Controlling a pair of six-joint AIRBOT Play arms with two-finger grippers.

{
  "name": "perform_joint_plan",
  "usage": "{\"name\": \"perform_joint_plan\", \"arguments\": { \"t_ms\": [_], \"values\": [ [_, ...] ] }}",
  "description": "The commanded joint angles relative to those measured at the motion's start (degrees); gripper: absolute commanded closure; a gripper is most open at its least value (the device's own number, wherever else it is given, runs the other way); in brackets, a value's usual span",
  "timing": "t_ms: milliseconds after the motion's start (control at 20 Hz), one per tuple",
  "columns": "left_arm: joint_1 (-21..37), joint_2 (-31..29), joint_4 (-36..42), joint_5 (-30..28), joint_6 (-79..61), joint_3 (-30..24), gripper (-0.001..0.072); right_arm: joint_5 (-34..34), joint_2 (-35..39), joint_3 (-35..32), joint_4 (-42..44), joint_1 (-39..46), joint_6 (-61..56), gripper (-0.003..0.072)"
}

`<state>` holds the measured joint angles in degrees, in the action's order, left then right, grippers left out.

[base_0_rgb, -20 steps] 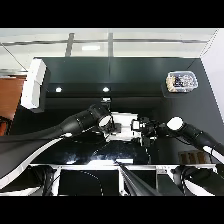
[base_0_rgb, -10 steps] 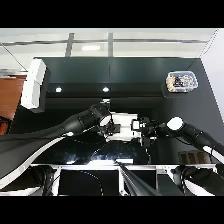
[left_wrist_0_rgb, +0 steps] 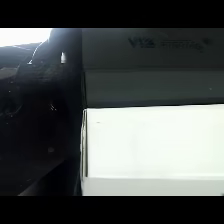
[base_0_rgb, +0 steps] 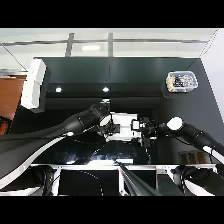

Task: Fold the box and place the chain.

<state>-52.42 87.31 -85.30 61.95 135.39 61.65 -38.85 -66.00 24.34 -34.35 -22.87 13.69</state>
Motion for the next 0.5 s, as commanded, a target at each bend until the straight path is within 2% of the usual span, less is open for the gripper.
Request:
{"name": "perform_joint_plan", "arguments": {
  "t_ms": [0,300,400,450],
  "values": [
    [0.02,-0.33,-1.49,1.36,-0.13,0.76,0.0470,-0.04,0.00,0.00,0.02,-0.02,-0.04,0.0260],
    [-0.02,-0.04,-2.71,2.60,0.11,1.73,0.0479,-0.04,0.00,0.00,0.02,-0.02,-0.04,0.0259],
    [-0.02,0.42,-2.19,1.88,0.09,1.73,0.0658,-0.04,0.00,0.00,0.00,-0.02,-0.04,0.0259],
    [-0.04,0.61,-1.11,1.31,0.04,1.73,0.0680,-0.04,0.00,0.00,0.02,-0.02,-0.04,0.0259]
  ]
}}
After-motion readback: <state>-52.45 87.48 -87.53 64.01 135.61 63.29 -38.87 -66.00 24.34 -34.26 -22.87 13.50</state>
